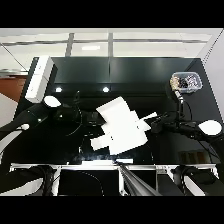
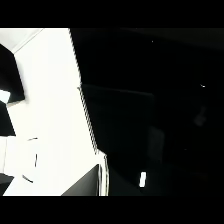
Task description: Fold the box and place the chain.
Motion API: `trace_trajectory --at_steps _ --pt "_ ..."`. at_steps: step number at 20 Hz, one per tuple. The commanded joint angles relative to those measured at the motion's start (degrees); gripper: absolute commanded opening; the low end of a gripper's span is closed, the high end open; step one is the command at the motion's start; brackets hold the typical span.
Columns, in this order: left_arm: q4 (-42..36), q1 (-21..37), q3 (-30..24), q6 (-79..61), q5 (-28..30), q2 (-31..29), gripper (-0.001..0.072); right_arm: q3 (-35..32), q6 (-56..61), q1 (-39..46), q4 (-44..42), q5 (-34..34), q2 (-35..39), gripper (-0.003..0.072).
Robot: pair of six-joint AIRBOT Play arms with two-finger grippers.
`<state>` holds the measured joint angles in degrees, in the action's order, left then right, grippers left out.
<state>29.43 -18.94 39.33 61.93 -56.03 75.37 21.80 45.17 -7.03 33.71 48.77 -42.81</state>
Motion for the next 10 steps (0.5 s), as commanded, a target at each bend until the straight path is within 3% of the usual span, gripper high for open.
trace_trajectory --at_steps 1,6,10 --pt "-15.5 -0.1 -5.0 -14.8 1.0 2.6 0.0705 0.0 0.0 -0.2 -0.5 -0.4 0.0 0.0045" --pt "-26.5 -1.9 -6.8 -31.6 2.2 6.5 0.0705 0.0 0.3 -0.2 -0.7 -0.5 0.0 0.0045" --pt "-28.9 -2.3 -6.1 -41.1 -2.7 9.1 0.0701 0.0 0.8 -0.2 -0.7 -0.3 0.0 0.0046"
